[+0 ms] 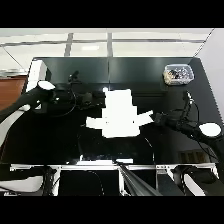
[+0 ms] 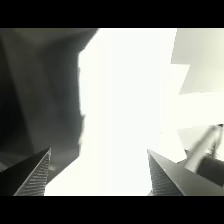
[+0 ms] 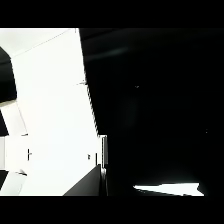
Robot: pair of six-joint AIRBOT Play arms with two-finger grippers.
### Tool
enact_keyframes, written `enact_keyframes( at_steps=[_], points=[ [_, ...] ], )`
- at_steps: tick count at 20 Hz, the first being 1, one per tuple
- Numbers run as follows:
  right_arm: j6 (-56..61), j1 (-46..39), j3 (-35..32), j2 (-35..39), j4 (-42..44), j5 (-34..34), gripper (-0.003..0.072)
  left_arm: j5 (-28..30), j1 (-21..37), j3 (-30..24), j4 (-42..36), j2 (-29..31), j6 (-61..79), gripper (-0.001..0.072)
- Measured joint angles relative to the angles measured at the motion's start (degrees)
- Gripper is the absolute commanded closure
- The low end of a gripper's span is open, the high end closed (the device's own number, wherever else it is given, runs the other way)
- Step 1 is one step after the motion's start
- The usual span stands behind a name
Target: Fold the box and place the chain.
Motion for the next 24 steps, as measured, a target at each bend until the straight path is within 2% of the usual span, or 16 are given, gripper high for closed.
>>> enact_keyframes(
  at_steps=[4,7,10,11,12,13,14,16,17,18,19,20,22,23,24],
  points=[
    [0.02,0.48,-0.13,0.02,0.00,-0.44,0.0673,-3.61,-2.58,7.32,-0.26,-8.39,-2.10,0.0009],
    [0.04,0.59,-0.13,0.04,0.02,-0.52,0.0673,-9.03,-4.22,12.63,-0.35,-13.44,-2.03,0.0030],
    [0.04,0.63,-0.13,0.04,-0.02,-0.59,0.0673,-17.51,-5.51,17.64,-0.28,-17.70,1.27,0.0240],
    [0.04,0.63,-0.13,0.04,-0.02,-0.61,0.0673,-19.85,-5.81,19.06,0.00,-18.93,2.25,0.0254],
    [0.02,0.66,-0.13,0.02,0.00,-0.57,0.0673,-22.16,-6.12,20.57,0.20,-20.09,3.23,0.0309],
    [0.02,0.63,-0.13,0.02,-0.02,-0.59,0.0673,-23.85,-6.36,21.88,0.28,-21.07,4.02,0.0362],
    [0.02,0.63,-0.13,0.02,-0.07,-0.57,0.0673,-25.27,-6.56,23.19,0.83,-22.08,4.66,0.0371],
    [0.00,0.66,-0.13,0.02,-0.17,-0.55,0.0673,-27.50,-6.82,25.53,1.55,-23.74,5.51,0.0510],
    [0.00,0.63,-0.13,0.04,-0.24,-0.46,0.0673,-28.74,-6.86,26.53,2.01,-24.52,5.84,0.0533],
    [-0.02,0.66,-0.13,0.04,-0.28,-0.39,0.0671,-30.05,-6.95,27.47,2.34,-25.29,5.99,0.0658],
    [-0.09,0.63,-0.13,0.04,-0.31,-0.35,0.0661,-30.88,-6.97,28.20,2.38,-25.79,6.45,0.0680],
    [-0.37,0.63,-0.13,0.02,-0.31,-0.35,0.0518,-32.02,-6.99,28.74,2.56,-26.16,6.93,0.0681],
    [-2.89,0.66,0.76,0.02,-0.83,-0.28,0.0056,-32.79,-6.88,29.49,3.06,-26.53,7.41,0.0683],
    [-4.26,0.63,2.12,0.02,-2.19,0.02,0.0015,-33.14,-6.86,29.77,3.23,-26.40,7.61,0.0684],
    [-5.20,0.63,4.00,0.02,-4.04,0.59,0.0016,-33.40,-6.82,29.99,3.82,-26.01,7.76,0.0684]
  ],
)
